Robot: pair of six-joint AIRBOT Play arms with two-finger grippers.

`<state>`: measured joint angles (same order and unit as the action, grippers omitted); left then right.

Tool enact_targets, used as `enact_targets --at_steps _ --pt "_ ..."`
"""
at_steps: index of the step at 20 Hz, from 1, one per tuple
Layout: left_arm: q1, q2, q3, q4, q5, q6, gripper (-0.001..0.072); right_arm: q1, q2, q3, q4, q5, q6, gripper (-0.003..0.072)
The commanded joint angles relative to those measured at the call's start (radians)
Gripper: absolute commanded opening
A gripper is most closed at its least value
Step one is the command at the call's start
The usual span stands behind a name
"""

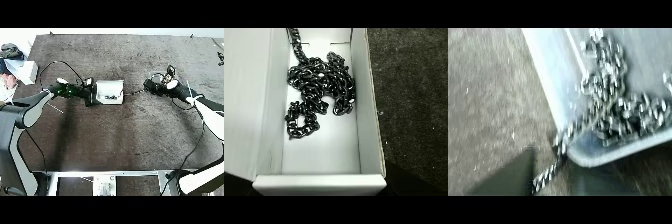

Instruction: Fold the box and place the chain.

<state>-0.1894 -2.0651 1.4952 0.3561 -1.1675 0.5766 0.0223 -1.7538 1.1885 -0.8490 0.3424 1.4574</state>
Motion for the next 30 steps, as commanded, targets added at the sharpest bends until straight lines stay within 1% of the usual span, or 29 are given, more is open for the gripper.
enact_targets --at_steps 1,3,5,6,8,10,12,15,19,24,26,27,28,29,30 --pt "-0.001 0.001 0.000 0.000 0.000 0.000 0.0273 0.011 -0.026 0.042 0.051 0.017 -0.002 0.0016" --pt "-0.001 0.001 0.000 0.000 0.000 0.000 0.0273 0.043 0.048 0.040 0.068 0.148 -0.043 0.0016" --pt "-0.001 0.001 0.000 0.000 0.000 0.000 0.0273 0.114 0.174 0.037 0.067 0.246 -0.115 0.0016" --pt "-0.001 0.001 0.000 0.000 0.000 0.000 0.0273 0.149 0.238 0.037 0.056 0.268 -0.132 0.0017" --pt "-0.001 0.001 0.000 0.000 0.000 0.000 0.0273 0.223 0.354 0.037 0.021 0.276 -0.153 0.0017" --pt "-0.001 0.001 0.000 0.000 0.000 0.000 0.0273 0.281 0.429 0.037 -0.009 0.296 -0.156 0.0017" --pt "-0.001 0.001 0.000 0.000 0.000 0.000 0.0273 0.319 0.470 0.037 -0.003 0.305 -0.155 0.0017" --pt "-0.001 0.001 0.000 0.000 0.000 0.000 0.0273 0.372 0.484 0.047 0.032 0.297 -0.156 0.0017" --pt "-0.001 0.001 0.000 0.000 0.000 0.000 0.0273 0.439 0.475 0.048 0.029 0.253 -0.156 0.0017" --pt "-0.001 0.001 0.000 0.000 0.000 0.000 0.0273 0.449 0.375 0.048 0.014 0.234 -0.156 0.0017" --pt "-0.001 0.001 0.000 0.000 0.000 0.000 0.0273 0.448 0.329 0.048 -0.015 0.234 -0.156 0.0018" --pt "-0.001 0.001 0.000 0.000 0.000 0.000 0.0273 0.447 0.314 0.048 -0.040 0.235 -0.155 0.0149" --pt "-0.001 0.001 0.000 0.000 0.000 0.000 0.0273 0.445 0.304 0.047 -0.071 0.238 -0.152 0.0416" --pt "-0.001 0.001 0.000 0.000 0.000 0.000 0.0273 0.438 0.303 0.047 -0.100 0.252 -0.151 0.0467" --pt "-0.001 0.001 0.000 0.000 0.000 0.000 0.0273 0.419 0.308 0.045 -0.129 0.285 -0.130 0.0468"
